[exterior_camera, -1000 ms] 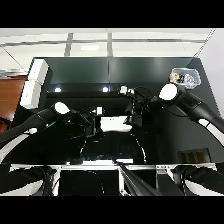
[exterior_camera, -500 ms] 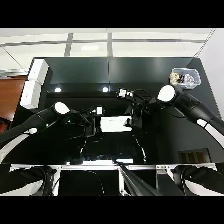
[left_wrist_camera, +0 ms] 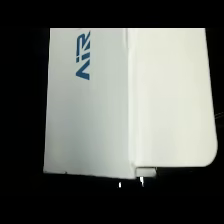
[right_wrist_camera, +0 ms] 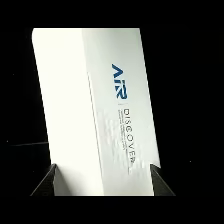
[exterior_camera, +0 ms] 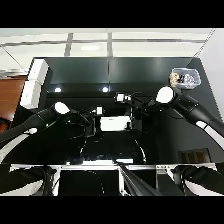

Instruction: Fold the box and place the chain.

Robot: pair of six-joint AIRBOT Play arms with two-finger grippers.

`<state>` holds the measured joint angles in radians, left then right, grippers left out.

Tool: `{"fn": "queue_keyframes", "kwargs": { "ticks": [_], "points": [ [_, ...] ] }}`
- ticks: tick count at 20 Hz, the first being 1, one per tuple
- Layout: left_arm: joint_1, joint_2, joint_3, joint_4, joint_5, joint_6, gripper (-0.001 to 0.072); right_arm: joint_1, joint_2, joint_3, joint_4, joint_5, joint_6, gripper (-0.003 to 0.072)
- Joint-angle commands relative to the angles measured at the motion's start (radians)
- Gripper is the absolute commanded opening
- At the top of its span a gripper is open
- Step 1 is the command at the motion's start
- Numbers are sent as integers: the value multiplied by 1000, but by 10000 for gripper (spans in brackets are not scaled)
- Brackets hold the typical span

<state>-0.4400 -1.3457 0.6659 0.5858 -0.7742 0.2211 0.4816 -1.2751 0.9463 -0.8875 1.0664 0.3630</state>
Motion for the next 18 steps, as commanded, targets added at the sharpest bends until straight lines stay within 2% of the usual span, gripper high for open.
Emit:
{"fn": "queue_keyframes", "kwargs": {
  "ticks": [1, 2, 3, 5, 18],
  "points": [
    [-1, 0, 0, 0, -3, 0, 275, 13, 1, 0, -12, -47, -7, 559],
    [-1, 0, 0, 0, -7, 0, 276, 12, 1, 0, -12, -51, -4, 357],
    [-1, 0, 0, 0, -12, 0, 275, 12, 1, 0, -12, -51, -4, 324],
    [-1, 0, 0, 0, -14, 0, 275, 12, 1, 0, -12, -50, 2, 306],
    [-1, 0, 0, 1, -14, 0, 275, 13, 0, -1, -23, -53, 17, 305]
  ]
}}
